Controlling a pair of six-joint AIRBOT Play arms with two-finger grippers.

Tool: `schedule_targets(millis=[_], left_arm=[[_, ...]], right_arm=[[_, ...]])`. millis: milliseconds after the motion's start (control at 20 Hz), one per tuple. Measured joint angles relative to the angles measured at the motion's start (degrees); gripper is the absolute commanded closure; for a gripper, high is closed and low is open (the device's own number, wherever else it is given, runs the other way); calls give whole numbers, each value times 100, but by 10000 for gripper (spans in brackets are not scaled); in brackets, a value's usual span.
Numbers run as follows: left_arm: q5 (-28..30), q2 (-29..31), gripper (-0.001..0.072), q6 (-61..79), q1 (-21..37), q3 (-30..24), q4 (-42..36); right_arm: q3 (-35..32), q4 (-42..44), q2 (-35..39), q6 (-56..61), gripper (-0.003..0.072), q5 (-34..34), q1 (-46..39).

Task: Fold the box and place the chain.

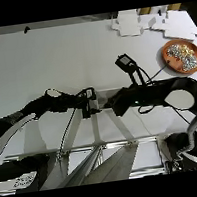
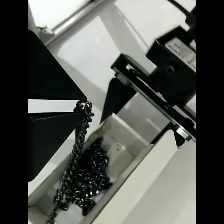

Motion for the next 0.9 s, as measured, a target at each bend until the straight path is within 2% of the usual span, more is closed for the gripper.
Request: schedule_targets(millis=[200,300,450,500,600,650,800,900], left_arm=[[2,0,367,2,0,0,0],[0,0,367,0,2,0,2],[0,0,367,2,0,0,0],[0,0,367,2,2,0,2],[0,0,367,2,2,0,2],[0,0,367,2,2,0,2],[0,0,367,2,2,0,2],[0,0,367,2,2,0,2]], right_arm=[[24,-286,-573,-9,457,-186,44],[214,-485,-693,-105,457,-83,26],[846,-846,-776,-232,461,424,-306],[1073,-964,-789,-254,471,597,-531],[1386,-1200,-813,-282,613,800,-1110],[1478,-1296,-841,-286,653,894,-1414],[1530,-1552,-1027,-297,670,1292,-2280],[1276,-1659,-1176,-297,667,1353,-2680]])
